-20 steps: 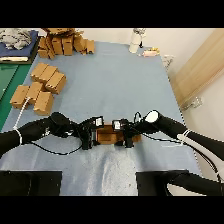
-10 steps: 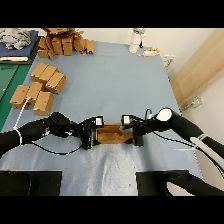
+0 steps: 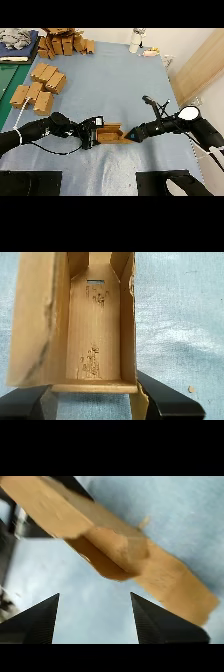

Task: Fold the box.

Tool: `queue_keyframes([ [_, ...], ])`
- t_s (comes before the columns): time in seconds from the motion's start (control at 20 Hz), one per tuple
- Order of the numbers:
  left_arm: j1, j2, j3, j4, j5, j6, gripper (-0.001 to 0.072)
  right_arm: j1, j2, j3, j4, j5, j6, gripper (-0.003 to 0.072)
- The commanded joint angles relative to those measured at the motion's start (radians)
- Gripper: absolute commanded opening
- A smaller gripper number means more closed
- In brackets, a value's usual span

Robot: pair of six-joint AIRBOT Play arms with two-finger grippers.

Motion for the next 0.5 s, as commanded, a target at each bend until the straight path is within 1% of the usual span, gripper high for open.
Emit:
queue_keyframes([
  [0.0, -0.001, -0.001, 0.001, 0.000, 0.000, 0.000, 0.0479, -0.013, 0.027, 0.001, 0.148, -0.052, 0.174, 0.0712],
  [0.05, -0.001, -0.001, 0.001, 0.000, 0.000, 0.000, 0.0479, -0.012, 0.024, 0.001, 0.150, -0.053, 0.183, 0.0627],
  [0.1, -0.001, -0.001, 0.001, 0.000, 0.000, 0.000, 0.0479, -0.005, 0.024, 0.001, 0.163, -0.042, 0.191, 0.0368],
  [0.15, -0.001, -0.001, 0.001, 0.000, 0.000, 0.000, 0.0479, 0.012, 0.024, 0.001, 0.198, -0.026, 0.190, 0.0035],
  [0.2, -0.001, -0.001, 0.001, 0.000, 0.000, 0.000, 0.0479, 0.027, 0.024, 0.001, 0.222, -0.029, 0.189, 0.0011],
  [0.25, -0.001, -0.001, 0.001, 0.000, 0.000, 0.000, 0.0479, 0.039, 0.024, 0.001, 0.233, -0.041, 0.189, 0.0005],
  [0.45, -0.001, -0.001, 0.001, 0.000, 0.000, 0.000, 0.0479, 0.050, 0.015, 0.001, 0.215, -0.140, 0.188, 0.0004],
])
